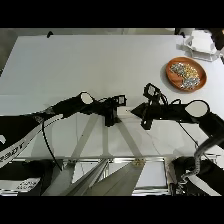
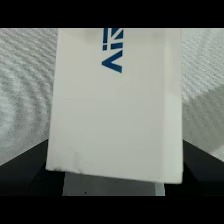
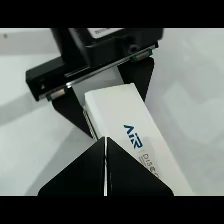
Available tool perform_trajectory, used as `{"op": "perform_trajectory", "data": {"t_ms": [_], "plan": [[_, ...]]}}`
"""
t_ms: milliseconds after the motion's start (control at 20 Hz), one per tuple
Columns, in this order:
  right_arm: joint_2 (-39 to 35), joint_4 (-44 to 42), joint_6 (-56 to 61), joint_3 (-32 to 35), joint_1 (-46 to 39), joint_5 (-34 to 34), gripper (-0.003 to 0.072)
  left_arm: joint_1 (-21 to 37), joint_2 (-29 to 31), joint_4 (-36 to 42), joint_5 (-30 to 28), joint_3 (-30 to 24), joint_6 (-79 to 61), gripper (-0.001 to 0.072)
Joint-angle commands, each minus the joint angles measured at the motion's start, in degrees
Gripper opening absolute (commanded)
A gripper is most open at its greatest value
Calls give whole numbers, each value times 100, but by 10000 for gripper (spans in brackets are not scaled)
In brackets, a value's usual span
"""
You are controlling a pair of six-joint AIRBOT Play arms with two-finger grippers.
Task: Fold the box and place the chain.
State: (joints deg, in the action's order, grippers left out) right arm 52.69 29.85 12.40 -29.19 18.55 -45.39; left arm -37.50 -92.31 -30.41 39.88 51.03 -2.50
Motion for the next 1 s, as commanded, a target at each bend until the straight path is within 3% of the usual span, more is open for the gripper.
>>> {"op": "perform_trajectory", "data": {"t_ms": [0,500,700,950], "plan": [[236,-1241,-413,501,0,490,6,-4,2,-2,0,4,-2,89],[896,-1419,-826,732,0,306,6,-4,2,-2,0,4,-2,89],[684,-2221,-1565,732,0,-382,6,-4,2,-2,0,4,-2,89],[459,-2216,-1565,732,0,55,6,-4,0,-2,0,4,-2,89]]}}
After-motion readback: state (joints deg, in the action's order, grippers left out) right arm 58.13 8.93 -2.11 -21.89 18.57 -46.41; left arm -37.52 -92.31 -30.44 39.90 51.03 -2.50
